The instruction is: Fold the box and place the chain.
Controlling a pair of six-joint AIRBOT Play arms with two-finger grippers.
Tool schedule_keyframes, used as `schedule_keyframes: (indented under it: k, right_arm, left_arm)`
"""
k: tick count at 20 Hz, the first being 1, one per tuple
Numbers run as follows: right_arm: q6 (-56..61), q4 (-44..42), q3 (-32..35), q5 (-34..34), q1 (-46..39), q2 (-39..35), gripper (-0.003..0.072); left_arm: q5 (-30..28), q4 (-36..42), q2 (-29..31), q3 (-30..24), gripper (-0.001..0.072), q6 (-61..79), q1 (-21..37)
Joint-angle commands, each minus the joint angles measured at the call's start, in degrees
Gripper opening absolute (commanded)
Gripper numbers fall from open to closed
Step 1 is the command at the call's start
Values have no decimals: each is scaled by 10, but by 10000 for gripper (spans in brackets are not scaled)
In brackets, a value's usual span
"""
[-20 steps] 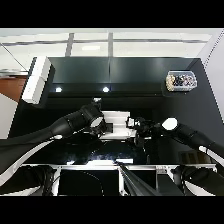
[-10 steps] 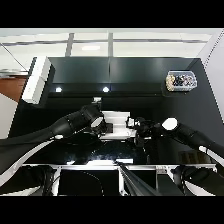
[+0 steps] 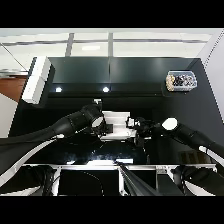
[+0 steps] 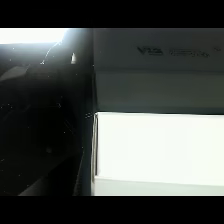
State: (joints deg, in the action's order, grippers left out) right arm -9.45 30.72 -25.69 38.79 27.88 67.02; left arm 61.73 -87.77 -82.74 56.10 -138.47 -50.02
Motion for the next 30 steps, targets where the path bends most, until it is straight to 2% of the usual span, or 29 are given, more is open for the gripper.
schedule_keyframes:
  k: [1,2,4,5,6,14,15,16,17,22,23,24,26,27,28,29,30]
  right_arm:
    - [0,0,0,0,0,0,470]
    - [0,0,0,0,0,0,470]
    - [0,0,0,0,0,0,470]
    - [0,0,0,0,0,0,470]
    - [0,0,0,0,0,0,471]
    - [0,0,0,0,0,0,470]
    - [0,0,0,0,0,0,470]
    - [0,0,0,0,0,0,470]
    - [0,0,0,0,0,0,471]
    - [0,0,0,0,0,0,471]
    - [0,0,0,0,0,0,470]
    - [0,0,0,0,0,0,470]
    - [0,0,0,0,0,0,471]
    - [0,0,0,0,0,0,470]
    - [0,0,0,0,0,0,471]
    - [0,0,0,0,0,0,471]
    - [0,0,0,0,0,0,471]
  left_arm:
    - [0,2,0,0,215,0,0]
    - [0,2,0,0,151,0,0]
    - [0,2,0,1,135,1,0]
    - [0,2,0,3,62,1,0]
    - [-1,2,0,4,41,1,0]
    - [3,2,0,10,36,2,0]
    - [6,2,0,10,112,2,0]
    - [9,2,0,10,282,2,0]
    - [11,2,0,10,364,2,1]
    - [11,2,0,10,369,2,1]
    - [11,2,0,10,361,2,1]
    - [9,2,0,10,307,2,1]
    - [0,2,0,10,135,2,0]
    - [-5,2,0,10,116,2,0]
    - [-8,2,0,10,58,2,0]
    - [-11,2,0,10,31,2,0]
    - [-11,2,0,10,31,2,0]
